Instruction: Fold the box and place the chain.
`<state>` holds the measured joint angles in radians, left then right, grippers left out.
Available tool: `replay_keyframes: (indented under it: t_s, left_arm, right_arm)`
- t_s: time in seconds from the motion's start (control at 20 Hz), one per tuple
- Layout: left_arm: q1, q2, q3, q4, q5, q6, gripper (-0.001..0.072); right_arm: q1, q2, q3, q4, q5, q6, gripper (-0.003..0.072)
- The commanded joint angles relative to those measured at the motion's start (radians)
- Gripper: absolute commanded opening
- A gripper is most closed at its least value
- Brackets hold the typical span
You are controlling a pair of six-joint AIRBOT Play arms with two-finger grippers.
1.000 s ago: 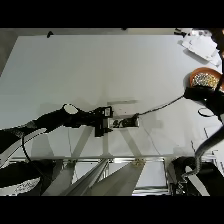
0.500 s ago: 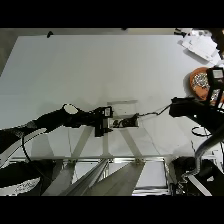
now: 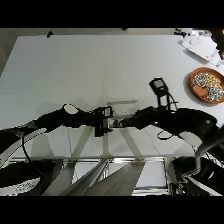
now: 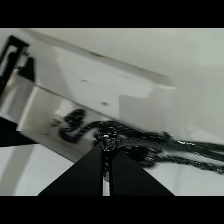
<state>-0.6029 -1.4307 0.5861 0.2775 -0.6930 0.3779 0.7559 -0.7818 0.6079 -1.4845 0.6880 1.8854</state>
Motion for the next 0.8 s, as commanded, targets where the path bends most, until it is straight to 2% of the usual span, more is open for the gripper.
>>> replay_keyframes:
  t_s: [0.0,0.3,0.55,0.75]
  left_arm:
    - [0.001,0.0,0.0,0.0,0.0,0.0,0.0012]
    - [0.001,0.0,0.0,0.0,0.0,0.0,0.0012]
    - [0.001,0.0,0.0,0.0,0.0,0.0,0.0012]
    - [0.001,0.0,0.0,0.0,0.0,0.0,0.0012]
  right_arm:
    - [0.1,-0.116,0.031,0.081,-0.124,0.002,0.0009]
    - [0.171,-0.243,0.052,0.179,-0.192,0.002,0.0011]
    - [0.171,-0.326,0.052,0.182,-0.188,0.028,0.0012]
    - [0.159,-0.334,0.052,0.162,-0.192,0.06,0.0012]
